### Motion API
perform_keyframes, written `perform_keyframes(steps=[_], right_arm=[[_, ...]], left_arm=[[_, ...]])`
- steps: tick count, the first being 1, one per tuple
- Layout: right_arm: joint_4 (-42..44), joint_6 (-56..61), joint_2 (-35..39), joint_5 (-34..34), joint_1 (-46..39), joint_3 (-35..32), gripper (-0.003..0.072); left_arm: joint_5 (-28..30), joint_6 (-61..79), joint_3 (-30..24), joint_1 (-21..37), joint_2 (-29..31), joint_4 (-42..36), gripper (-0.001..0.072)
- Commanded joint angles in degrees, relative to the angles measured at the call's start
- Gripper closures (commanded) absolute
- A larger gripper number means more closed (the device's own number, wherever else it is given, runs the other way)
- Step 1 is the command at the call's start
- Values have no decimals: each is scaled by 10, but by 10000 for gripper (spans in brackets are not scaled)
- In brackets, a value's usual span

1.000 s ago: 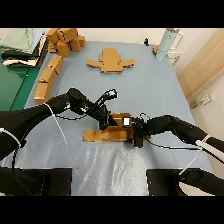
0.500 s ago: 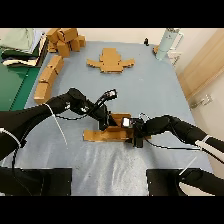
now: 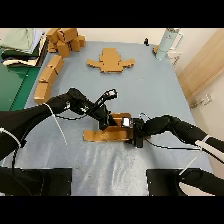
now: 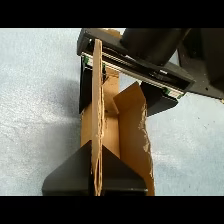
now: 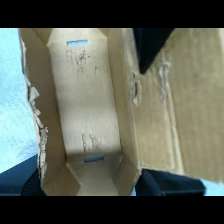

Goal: Fold the box.

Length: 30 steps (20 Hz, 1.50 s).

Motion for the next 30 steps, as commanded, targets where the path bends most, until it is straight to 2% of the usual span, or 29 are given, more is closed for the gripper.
perform_keyframes(steps=[1,3,4,5,21,23,27,28,29,30], right_arm=[[1,1,1,2,-7,0,-18],[1,1,1,1,-7,0,-16],[0,1,1,0,-7,-1,44],[1,1,1,-1,-7,-1,58],[0,1,0,-3,-5,-1,97],[0,1,0,-4,-5,-1,158],[0,1,0,-5,-5,-1,142],[0,1,0,-5,-5,-1,55],[0,1,0,-5,-5,-1,21],[0,1,0,-5,-5,-1,22]], left_arm=[[0,0,0,0,0,0,695],[0,0,0,0,0,0,696],[0,0,0,0,0,0,695],[0,0,0,0,0,0,696],[0,0,0,0,0,0,696],[0,0,0,0,0,0,695],[0,0,0,0,0,0,695],[0,0,0,0,0,0,696],[0,0,0,0,0,0,696],[0,0,0,0,0,0,696]])
